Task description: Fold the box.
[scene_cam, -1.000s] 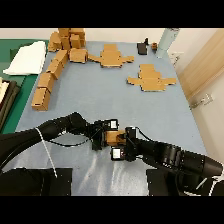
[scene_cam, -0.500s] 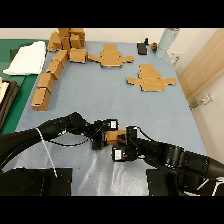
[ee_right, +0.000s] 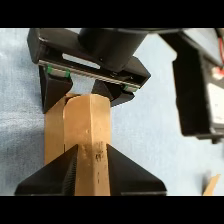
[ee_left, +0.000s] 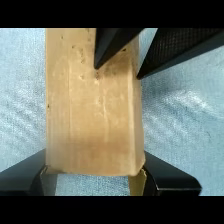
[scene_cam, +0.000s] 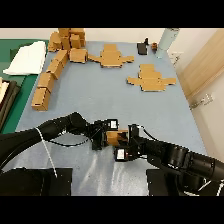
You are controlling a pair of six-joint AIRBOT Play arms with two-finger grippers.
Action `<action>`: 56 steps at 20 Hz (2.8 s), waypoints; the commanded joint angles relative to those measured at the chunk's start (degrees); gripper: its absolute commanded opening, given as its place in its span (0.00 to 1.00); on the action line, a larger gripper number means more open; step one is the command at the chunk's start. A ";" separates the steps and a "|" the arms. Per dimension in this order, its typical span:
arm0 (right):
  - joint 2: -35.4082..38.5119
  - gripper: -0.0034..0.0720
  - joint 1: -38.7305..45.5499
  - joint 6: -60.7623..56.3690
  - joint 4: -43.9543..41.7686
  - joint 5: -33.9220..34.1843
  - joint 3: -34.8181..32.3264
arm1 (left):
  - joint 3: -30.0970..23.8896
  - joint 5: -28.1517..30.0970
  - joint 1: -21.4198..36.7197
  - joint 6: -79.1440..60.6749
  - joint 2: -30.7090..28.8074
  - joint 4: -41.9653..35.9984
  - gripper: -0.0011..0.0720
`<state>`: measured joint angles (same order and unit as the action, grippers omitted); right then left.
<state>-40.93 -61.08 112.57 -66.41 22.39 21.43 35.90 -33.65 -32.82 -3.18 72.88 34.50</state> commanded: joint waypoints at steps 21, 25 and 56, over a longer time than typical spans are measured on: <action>-1.53 0.26 0.48 -0.63 -3.91 -0.48 -0.04 | 0.00 0.07 -0.02 0.02 -0.02 -0.02 0.65; -2.69 0.26 0.48 -0.63 -4.57 -0.48 -0.20 | 0.00 0.07 -0.02 0.02 -0.02 0.00 0.65; -1.03 0.05 0.87 -2.01 -6.93 3.10 -0.02 | 0.00 0.09 -0.02 0.02 -0.02 0.00 0.65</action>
<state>-41.06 -60.25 110.69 -73.32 25.36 21.43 35.90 -33.58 -32.82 -3.16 72.90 34.48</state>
